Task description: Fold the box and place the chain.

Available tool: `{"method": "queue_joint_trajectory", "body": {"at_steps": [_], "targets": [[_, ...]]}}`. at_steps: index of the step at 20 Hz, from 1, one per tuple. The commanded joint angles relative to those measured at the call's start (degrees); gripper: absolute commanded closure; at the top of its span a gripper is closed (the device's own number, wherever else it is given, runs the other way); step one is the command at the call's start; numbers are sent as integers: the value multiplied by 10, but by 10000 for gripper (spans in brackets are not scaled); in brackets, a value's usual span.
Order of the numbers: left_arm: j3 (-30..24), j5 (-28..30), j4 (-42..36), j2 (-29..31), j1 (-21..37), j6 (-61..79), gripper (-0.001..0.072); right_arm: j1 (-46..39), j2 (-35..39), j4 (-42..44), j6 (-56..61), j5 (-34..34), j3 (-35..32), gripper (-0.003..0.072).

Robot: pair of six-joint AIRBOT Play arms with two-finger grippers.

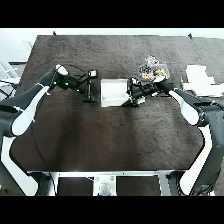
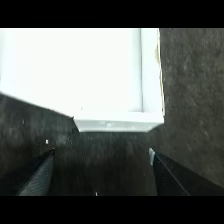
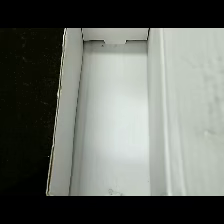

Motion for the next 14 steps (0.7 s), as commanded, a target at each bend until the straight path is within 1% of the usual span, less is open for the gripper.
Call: {"method": "queue_joint_trajectory", "body": {"at_steps": [1, 4, 7, 11, 14], "targets": [[-18, 29, -42, -3, 1, 46, -11, 0, 0, 0, 0, 0, 0, 177], [-19, 25, -55, -6, 1, 54, -11, 0, 0, 0, 0, 0, 0, 178], [-19, 3, -56, -6, 1, 54, -11, 0, 0, 0, 0, 0, 0, 177], [-19, -14, -70, -6, -1, 54, -11, 0, 0, 0, 0, 0, 0, 178], [-19, -2, -71, -6, -11, 54, -11, 0, 0, 0, 0, 0, 0, 178]]}}
